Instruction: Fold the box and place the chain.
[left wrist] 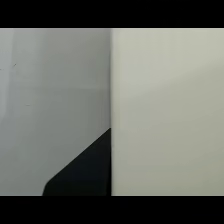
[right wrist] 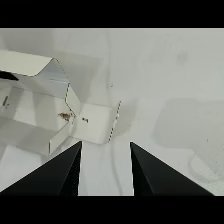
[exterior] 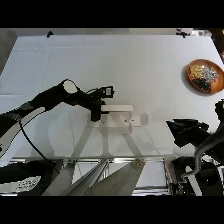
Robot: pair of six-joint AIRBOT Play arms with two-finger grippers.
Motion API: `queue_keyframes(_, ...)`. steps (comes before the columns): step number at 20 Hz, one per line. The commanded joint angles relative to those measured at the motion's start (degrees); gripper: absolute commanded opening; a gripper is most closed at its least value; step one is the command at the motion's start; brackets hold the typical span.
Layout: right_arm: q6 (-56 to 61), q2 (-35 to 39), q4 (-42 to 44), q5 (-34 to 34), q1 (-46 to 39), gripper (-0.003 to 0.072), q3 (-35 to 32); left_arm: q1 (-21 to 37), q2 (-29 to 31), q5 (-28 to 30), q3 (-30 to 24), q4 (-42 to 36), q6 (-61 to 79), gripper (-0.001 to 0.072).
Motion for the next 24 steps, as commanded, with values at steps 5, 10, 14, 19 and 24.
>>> queue_keyframes(5,0.0,0.0,0.0,0.0,0.0,0.0339,0.0,0.1,-1.1,0.8,0.2,-5.3,4.3,0.0007)
queue_keyframes(10,0.0,0.0,0.0,0.0,0.0,0.0339,0.0,0.0,-2.1,0.4,0.2,-5.3,5.5,0.0007)
queue_keyframes(14,0.0,0.0,0.0,0.0,0.0,0.0339,0.0,0.0,-2.9,0.9,0.2,-5.3,5.5,0.0009)
queue_keyframes(19,-0.1,0.0,-0.1,0.0,0.0,0.0339,0.0,0.0,-2.9,2.3,0.2,-5.3,5.6,0.0010)
queue_keyframes(24,-0.2,0.0,-0.1,0.0,0.0,0.0339,0.0,0.0,-3.0,2.5,0.2,-5.3,5.6,0.0010)
